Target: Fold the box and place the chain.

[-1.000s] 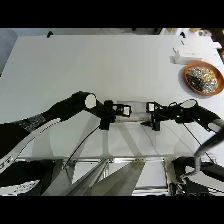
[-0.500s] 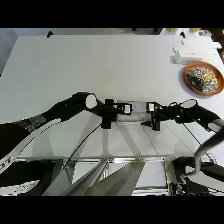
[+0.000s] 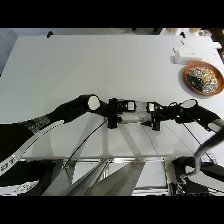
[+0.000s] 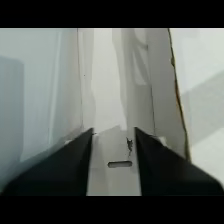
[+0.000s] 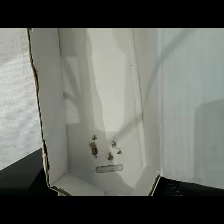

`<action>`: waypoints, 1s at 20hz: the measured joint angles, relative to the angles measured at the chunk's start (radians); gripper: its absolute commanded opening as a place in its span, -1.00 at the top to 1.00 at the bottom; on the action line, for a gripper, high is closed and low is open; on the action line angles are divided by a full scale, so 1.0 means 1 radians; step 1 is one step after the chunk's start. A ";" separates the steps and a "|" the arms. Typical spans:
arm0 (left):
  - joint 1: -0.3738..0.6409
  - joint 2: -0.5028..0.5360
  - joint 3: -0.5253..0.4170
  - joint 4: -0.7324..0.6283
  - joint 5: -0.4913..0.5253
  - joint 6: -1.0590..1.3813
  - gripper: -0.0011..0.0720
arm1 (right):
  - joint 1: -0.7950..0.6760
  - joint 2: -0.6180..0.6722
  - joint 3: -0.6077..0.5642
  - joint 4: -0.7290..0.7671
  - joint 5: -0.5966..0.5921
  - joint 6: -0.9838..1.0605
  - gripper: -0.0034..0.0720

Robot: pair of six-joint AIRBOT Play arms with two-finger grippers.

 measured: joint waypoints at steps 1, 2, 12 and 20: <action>-0.002 -0.002 0.000 -0.004 0.000 -0.002 -0.40 | 0.000 0.000 0.000 0.000 0.000 0.000 -0.19; -0.002 -0.003 0.000 -0.008 -0.002 -0.003 -0.45 | 0.000 0.000 0.000 0.000 0.000 0.000 -0.19; 0.047 0.153 0.000 0.040 -0.212 -0.151 0.95 | 0.000 0.000 0.000 0.001 0.000 0.001 -0.19; 0.196 0.309 -0.001 0.268 -0.360 -0.932 0.95 | 0.000 0.000 0.000 0.000 0.000 0.000 -0.19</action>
